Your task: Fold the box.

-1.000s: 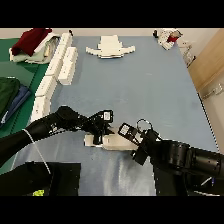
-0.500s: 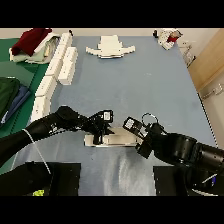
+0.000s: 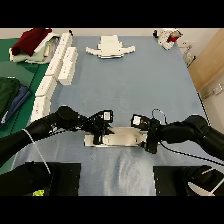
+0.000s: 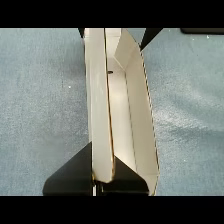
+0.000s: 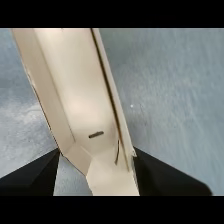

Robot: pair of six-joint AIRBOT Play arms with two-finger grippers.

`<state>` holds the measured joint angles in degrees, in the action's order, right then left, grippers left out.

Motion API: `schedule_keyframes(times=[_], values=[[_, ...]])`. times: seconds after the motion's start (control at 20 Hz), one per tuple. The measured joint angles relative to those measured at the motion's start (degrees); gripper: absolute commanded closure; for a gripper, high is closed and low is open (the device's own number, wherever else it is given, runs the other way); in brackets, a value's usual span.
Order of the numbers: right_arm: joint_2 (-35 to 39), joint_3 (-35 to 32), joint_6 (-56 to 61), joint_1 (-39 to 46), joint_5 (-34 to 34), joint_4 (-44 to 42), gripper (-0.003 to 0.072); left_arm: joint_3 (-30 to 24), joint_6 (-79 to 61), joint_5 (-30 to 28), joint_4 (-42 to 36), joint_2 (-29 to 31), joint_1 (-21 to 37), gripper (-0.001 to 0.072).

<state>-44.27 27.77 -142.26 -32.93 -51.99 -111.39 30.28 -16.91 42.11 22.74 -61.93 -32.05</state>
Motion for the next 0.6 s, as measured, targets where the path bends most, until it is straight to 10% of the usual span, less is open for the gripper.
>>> schedule_keyframes(times=[0.6], values=[[-5.11, -4.26, -28.55, 11.87, 0.61, -20.24, -0.0034, 0.00, 0.00, 0.02, 0.00, 0.00, 0.00, 0.0696]])
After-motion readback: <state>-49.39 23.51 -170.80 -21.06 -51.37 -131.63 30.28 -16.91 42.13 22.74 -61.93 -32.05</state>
